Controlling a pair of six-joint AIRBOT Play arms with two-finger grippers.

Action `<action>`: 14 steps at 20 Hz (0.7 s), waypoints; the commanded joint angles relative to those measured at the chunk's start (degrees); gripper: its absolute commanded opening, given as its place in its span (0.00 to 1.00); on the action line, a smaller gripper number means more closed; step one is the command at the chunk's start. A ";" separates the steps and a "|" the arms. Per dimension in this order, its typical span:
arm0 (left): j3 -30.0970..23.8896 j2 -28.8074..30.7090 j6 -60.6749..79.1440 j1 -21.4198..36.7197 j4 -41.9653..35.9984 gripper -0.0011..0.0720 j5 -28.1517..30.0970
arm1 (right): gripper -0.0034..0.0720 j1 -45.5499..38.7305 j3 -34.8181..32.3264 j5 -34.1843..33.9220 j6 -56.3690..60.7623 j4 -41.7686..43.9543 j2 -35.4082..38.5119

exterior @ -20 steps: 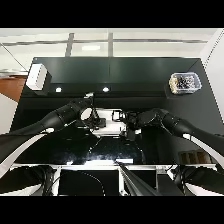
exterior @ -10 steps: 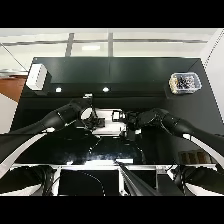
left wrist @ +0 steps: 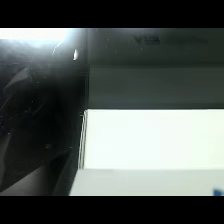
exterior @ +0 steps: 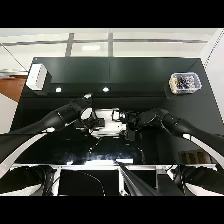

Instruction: Fold the box and place the chain.

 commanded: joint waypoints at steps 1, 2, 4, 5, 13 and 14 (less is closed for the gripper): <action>0.76 0.13 -0.04 0.04 0.09 0.58 -1.99 | 0.68 0.04 0.04 -0.02 -0.02 -0.07 0.04; 1.16 0.22 -0.04 0.04 0.13 0.58 -2.16 | 0.68 0.04 0.04 -0.02 -0.02 -0.07 0.04; 1.68 0.22 -0.04 0.04 0.42 0.58 -2.10 | 0.68 0.04 0.04 -0.02 0.00 -0.07 0.04; 1.64 0.20 -0.04 0.07 0.52 0.58 -2.16 | 0.68 0.04 0.04 -0.02 -0.02 -0.07 0.04; 1.40 -0.13 0.00 0.07 0.48 0.30 -2.14 | 0.68 0.04 0.04 0.00 -0.02 -0.07 0.04; 1.40 -0.22 -0.02 0.04 0.48 0.25 -2.14 | 0.68 0.04 0.04 0.02 -0.02 -0.07 0.04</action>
